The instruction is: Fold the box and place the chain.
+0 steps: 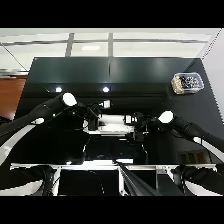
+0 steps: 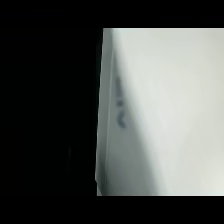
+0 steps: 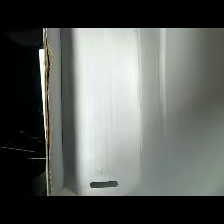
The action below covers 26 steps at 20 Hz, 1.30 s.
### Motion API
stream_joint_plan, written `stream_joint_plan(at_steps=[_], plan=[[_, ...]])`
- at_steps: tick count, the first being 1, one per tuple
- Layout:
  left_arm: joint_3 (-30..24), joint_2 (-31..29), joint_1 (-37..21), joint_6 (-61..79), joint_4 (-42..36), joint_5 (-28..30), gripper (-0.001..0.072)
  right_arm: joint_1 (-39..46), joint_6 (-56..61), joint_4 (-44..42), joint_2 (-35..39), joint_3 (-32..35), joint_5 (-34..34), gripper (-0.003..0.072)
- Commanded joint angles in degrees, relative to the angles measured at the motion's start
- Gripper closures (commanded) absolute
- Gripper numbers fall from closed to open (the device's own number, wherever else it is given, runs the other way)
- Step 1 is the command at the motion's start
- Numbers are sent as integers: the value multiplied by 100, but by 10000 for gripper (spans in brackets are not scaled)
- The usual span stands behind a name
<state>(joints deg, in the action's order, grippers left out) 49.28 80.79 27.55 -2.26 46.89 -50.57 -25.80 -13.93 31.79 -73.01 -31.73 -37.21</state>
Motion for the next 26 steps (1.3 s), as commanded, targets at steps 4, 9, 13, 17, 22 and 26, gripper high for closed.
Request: stream_joint_plan(at_steps=[4, 9, 13, 17, 22, 26], plan=[[7, -1016, -214, -1779, 1821, -881, 279, -2, 0, 11, -2, 2, -7, 275], [4, -1845, -345, -3582, 2347, -2575, 681, -2, 0, 15, -2, 2, -9, 409], [-586, -1869, 48, -3740, 437, -2581, 683, -2, -2, 17, -2, 2, -11, 629], [-1174, -1869, 450, -3630, -1005, 105, 683, -2, 0, 13, -2, 2, -9, 630], [-1189, -1731, 435, -3493, -1414, 3248, 680, -2, 0, 13, -2, 2, -9, 630], [-1117, -1152, 435, -2933, -1213, 2708, 680, -2, 0, 13, 0, 2, -7, 630]])
